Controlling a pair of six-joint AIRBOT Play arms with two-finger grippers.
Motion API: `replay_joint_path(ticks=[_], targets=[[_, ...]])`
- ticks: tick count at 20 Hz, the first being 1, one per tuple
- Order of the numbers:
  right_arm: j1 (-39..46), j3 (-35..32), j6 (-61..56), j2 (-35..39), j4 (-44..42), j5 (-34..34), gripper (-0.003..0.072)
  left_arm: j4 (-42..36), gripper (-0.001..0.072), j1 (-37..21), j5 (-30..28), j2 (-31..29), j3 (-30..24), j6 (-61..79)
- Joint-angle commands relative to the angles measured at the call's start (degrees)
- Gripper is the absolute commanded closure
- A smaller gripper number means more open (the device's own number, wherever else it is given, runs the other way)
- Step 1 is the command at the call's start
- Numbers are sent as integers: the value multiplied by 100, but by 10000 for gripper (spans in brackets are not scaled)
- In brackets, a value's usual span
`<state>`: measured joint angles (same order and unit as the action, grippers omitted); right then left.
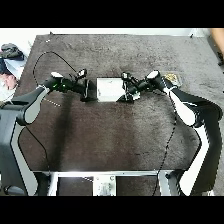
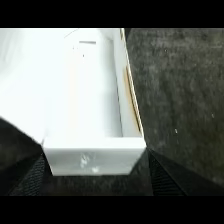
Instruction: Fold the box and place the chain.
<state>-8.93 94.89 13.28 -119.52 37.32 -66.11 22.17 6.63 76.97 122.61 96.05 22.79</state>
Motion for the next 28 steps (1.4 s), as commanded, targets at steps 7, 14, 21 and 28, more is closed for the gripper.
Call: replay_joint_path(ticks=[7,14,21,28], targets=[[-4,-2,-2,-2,-4,9,233,-109,-10,210,-157,129,0,275],[-4,-2,-2,-2,-4,9,233,-44,-8,372,-470,146,0,214],[-4,-2,-2,-2,-4,9,233,118,-8,378,-549,144,2,109],[-4,-2,-2,-2,-4,9,233,-98,-8,378,-444,144,2,129]])
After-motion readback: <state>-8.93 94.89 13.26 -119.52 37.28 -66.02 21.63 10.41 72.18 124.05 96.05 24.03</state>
